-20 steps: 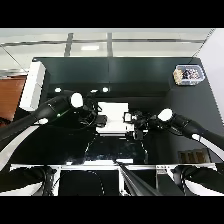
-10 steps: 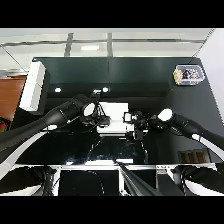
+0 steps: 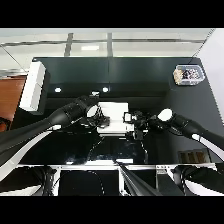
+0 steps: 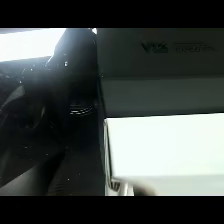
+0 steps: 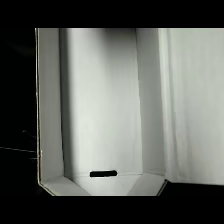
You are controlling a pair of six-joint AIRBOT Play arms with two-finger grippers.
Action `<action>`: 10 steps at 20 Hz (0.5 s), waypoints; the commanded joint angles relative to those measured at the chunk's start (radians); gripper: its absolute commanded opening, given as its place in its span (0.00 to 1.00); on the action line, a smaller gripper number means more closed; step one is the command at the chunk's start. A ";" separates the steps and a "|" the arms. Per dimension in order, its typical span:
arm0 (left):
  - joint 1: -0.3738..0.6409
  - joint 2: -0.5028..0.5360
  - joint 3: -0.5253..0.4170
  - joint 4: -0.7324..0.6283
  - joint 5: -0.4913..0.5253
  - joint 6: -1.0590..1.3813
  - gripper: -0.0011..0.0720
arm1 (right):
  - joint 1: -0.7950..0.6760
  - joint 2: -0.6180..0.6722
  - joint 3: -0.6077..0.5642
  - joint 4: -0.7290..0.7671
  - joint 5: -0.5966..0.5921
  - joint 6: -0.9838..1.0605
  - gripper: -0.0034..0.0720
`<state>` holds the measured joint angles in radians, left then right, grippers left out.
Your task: Fold the box and place the chain.
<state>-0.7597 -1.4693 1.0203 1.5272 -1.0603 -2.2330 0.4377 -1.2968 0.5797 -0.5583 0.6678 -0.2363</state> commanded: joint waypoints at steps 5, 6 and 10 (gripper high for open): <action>-0.011 -0.004 0.001 -0.018 0.013 -0.026 0.24 | 0.001 0.000 0.001 0.000 0.001 0.000 0.34; -0.011 -0.004 0.001 -0.020 0.013 -0.026 0.20 | 0.001 0.000 0.001 0.000 0.001 0.000 0.34; -0.011 -0.004 0.001 -0.021 0.013 -0.026 0.05 | 0.001 0.000 0.001 0.000 0.001 0.000 0.34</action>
